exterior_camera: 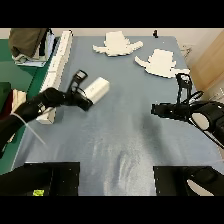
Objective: Fold the box.
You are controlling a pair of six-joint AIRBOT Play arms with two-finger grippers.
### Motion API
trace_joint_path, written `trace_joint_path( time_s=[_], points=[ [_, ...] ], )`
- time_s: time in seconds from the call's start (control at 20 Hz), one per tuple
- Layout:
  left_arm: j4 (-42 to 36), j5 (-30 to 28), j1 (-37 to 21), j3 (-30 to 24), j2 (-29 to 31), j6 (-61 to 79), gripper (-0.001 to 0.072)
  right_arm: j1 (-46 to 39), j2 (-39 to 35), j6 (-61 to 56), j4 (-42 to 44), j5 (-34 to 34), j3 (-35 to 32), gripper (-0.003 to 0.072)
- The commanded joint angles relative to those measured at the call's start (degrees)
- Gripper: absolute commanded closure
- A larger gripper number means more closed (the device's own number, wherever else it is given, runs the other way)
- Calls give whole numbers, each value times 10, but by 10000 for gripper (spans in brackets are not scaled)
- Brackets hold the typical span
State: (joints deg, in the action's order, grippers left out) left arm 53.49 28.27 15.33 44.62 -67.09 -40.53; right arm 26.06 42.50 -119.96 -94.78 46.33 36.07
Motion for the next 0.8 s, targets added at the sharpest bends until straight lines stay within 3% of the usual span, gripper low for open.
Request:
trace_joint_path(
  time_s=[0.0,0.2,0.4,0.75],
  points=[
    [85,47,-103,128,-93,-125,173,0,1,-1,-5,-18,0,680],
    [87,51,-150,282,-230,-184,173,0,10,0,-6,-20,0,680],
    [88,56,-161,397,-339,-227,173,0,22,0,-7,-24,1,680],
    [99,49,-162,486,-427,-252,173,0,37,-1,-6,-24,1,680]
  ],
)
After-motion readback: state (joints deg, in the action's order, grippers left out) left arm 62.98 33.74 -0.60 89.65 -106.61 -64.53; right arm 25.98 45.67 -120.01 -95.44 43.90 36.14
